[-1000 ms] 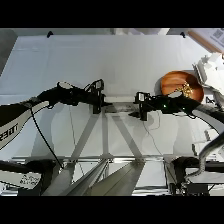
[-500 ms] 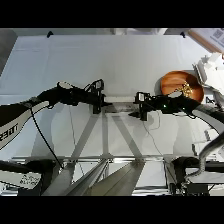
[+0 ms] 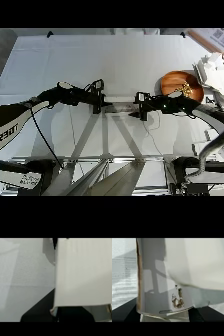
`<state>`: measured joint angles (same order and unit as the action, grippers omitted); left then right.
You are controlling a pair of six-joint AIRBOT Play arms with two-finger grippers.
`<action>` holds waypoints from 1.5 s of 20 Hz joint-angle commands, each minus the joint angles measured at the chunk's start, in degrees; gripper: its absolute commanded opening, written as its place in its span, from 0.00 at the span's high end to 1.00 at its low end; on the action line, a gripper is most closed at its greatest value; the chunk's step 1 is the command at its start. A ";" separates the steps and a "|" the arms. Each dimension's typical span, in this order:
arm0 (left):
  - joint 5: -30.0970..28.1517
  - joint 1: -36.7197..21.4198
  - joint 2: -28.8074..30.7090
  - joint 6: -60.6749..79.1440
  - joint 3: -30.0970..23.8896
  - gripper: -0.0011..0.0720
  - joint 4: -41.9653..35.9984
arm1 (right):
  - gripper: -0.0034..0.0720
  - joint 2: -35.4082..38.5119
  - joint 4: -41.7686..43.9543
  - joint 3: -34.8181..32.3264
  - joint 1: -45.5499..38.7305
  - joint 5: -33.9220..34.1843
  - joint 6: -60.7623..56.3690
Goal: Fold the box and place the chain.
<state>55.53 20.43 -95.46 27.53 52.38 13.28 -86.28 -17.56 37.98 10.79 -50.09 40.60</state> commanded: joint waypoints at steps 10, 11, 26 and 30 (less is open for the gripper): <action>-0.07 -0.20 1.88 0.11 -0.02 0.75 1.38 | 0.23 -0.04 0.02 0.00 0.04 0.09 -0.02; 0.09 -0.46 2.62 0.09 -0.02 0.75 2.05 | 0.23 -0.04 0.02 0.00 0.04 0.09 -0.02; 8.17 -4.24 17.57 -22.93 -0.04 0.97 27.85 | 0.23 -0.04 0.02 0.00 0.04 0.09 -0.02; 14.86 -1.29 17.40 -22.97 -0.07 0.97 26.56 | 0.23 -0.04 0.00 0.00 0.04 0.09 -0.02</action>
